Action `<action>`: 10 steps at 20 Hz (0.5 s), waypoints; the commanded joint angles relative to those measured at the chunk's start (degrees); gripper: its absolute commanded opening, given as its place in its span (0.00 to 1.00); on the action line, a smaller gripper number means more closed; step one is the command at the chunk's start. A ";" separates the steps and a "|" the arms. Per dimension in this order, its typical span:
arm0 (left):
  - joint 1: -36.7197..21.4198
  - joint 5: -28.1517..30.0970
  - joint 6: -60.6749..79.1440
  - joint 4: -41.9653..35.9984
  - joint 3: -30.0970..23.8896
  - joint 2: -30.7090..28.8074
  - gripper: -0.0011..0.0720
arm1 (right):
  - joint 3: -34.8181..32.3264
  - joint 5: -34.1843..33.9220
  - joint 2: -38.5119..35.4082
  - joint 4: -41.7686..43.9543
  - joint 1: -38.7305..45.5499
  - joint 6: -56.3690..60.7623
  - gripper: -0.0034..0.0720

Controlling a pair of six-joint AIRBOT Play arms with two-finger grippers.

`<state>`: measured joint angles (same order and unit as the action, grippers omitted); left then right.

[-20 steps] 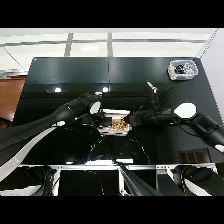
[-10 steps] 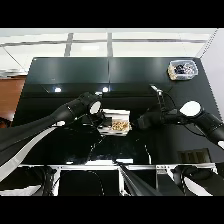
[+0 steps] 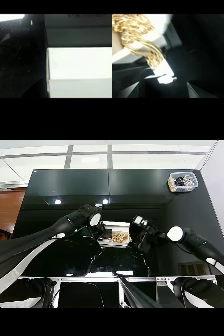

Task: Fold the box and place the chain.

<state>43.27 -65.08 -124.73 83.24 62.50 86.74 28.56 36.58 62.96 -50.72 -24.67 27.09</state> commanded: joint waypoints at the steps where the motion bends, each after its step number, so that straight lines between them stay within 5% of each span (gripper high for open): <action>1: 0.00 0.02 0.02 0.02 0.07 -0.02 0.05 | -0.61 -10.38 2.58 3.41 -5.05 -15.91 1.00; 4: 0.00 0.00 0.02 0.02 0.07 -0.02 0.05 | -0.61 -10.54 4.42 5.18 -5.03 -17.62 1.00; 5: 0.00 0.00 0.02 0.02 0.07 -0.02 0.05 | -0.61 -10.71 4.46 5.20 -5.03 -18.05 0.93; 7: 0.00 0.02 0.02 0.02 0.07 -0.02 0.05 | -0.61 -10.58 4.46 5.29 -5.03 -17.84 0.48; 8: 0.00 0.00 0.02 0.02 0.07 -0.02 0.05 | -0.61 -10.25 4.44 5.27 -5.03 -17.33 0.15; 10: 0.00 0.00 0.02 0.02 0.07 -0.02 0.05 | -0.61 -10.10 4.22 5.20 -4.96 -13.55 0.06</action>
